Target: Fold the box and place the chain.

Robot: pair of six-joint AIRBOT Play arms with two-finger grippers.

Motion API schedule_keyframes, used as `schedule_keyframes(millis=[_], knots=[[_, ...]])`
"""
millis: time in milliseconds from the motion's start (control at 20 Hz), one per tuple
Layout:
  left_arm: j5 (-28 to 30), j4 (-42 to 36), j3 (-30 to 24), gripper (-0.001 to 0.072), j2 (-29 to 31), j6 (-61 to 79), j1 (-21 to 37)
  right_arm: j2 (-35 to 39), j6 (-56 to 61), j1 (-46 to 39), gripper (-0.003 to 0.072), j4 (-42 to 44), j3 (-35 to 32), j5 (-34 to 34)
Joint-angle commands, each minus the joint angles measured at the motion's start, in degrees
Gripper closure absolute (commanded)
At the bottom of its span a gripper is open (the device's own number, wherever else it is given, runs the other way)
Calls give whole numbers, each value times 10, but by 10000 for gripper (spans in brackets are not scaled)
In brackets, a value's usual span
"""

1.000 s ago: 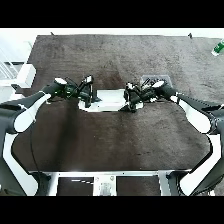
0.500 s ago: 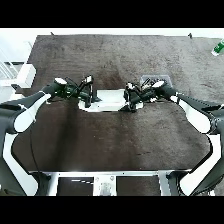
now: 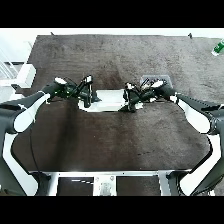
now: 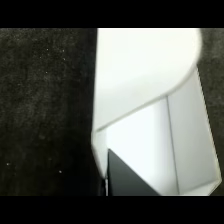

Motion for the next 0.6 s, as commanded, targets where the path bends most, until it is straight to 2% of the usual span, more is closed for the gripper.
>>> schedule_keyframes(millis=[0, 550], knots=[[1, 0, 0, 687, 0, 0, 0, 0, -1, 1, 69, 1, 1, 0], [1, 0, 0, 686, 0, 0, 0, 0, 16, 9, 69, -21, 7, -4]])
